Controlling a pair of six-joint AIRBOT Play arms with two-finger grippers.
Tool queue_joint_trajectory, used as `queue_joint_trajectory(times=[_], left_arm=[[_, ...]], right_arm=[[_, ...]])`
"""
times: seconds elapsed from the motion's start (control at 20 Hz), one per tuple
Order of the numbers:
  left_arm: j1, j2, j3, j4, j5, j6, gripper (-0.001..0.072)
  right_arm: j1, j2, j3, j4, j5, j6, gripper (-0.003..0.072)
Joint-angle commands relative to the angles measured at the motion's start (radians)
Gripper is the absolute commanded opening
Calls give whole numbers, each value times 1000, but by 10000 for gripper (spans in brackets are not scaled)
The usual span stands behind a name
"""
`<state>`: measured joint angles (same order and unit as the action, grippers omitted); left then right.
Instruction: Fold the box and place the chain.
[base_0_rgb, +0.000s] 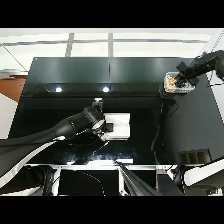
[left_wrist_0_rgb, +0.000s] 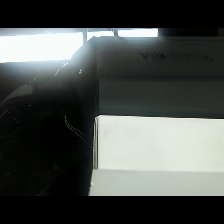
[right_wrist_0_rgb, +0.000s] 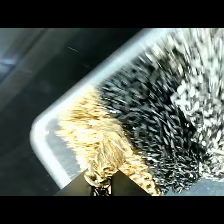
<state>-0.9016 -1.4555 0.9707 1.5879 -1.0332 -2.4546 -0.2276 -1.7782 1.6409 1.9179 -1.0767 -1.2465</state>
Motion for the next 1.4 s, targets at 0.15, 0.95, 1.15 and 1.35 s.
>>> queue_joint_trajectory(times=[0.15, 0.95, 1.15, 1.35], left_arm=[[0, 0, 1, 0, 3, 1, 30], [0, 0, 1, -6, 0, 1, 29], [1, -1, 1, -6, 1, 1, 29], [0, 0, 1, -7, -1, 1, 29]], right_arm=[[-20, 183, 59, 101, -37, -304, 22], [14, 633, 209, 336, -171, -505, 20], [165, 665, 196, 278, -307, -558, 20], [299, 682, 195, 275, -429, -666, 20]])
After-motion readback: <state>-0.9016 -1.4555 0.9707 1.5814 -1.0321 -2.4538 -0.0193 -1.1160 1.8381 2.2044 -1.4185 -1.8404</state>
